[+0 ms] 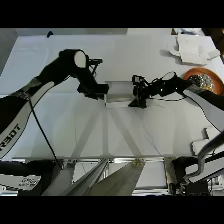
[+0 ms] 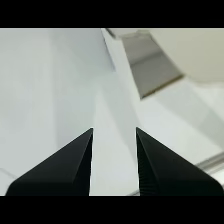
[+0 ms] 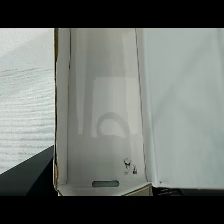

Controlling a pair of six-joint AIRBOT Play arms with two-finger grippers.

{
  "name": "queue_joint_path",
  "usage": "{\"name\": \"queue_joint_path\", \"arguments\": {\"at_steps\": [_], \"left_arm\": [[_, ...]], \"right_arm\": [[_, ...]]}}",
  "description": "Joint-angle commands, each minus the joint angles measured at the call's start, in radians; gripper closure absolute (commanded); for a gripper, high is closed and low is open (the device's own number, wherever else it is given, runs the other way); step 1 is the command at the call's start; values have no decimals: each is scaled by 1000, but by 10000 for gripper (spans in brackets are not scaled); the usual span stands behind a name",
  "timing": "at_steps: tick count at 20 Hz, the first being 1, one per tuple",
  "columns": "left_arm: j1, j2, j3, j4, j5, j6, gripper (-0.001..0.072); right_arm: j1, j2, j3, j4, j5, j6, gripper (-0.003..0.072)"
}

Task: Fold the box and place the chain.

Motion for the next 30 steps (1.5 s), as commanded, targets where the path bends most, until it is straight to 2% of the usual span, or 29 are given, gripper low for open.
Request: {"name": "queue_joint_path", "arguments": {"at_steps": [1, 4, 6, 7, 9, 10, 12, 14, 16, 20, 26, 30], "left_arm": [[79, 40, -13, -54, -51, 390, 435], [123, 79, -101, -79, 118, 724, 431], [174, 73, -157, -174, 173, 924, 427], [205, 61, -177, -232, 180, 1011, 397], [265, 26, -209, -357, 181, 1169, 119], [288, 8, -227, -405, 183, 1254, 70], [316, -15, -264, -473, 218, 1425, 59], [341, -22, -317, -589, 259, 1646, 9], [357, -22, -372, -689, 266, 1849, 8], [332, -22, -461, -746, 276, 2155, 8], [258, -22, -491, -860, 309, 2171, 7], [211, -25, -491, -851, 352, 2181, 7]], "right_arm": [[0, 0, 0, 0, 0, 0, 203], [0, 0, 0, 0, 0, 0, 203], [0, 0, 0, 0, 0, 0, 203], [0, 0, 0, 0, 0, 0, 203], [0, 0, 0, 0, 0, 0, 203], [0, 0, 0, 0, 0, 0, 203], [0, 0, 0, 0, 0, 0, 203], [0, 0, 0, 0, 0, 0, 203], [0, 0, 0, 0, 0, 0, 203], [0, 0, 0, 0, 0, 0, 203], [0, 0, 0, 0, 0, 0, 203], [0, 0, 0, 0, 0, 0, 203]]}}
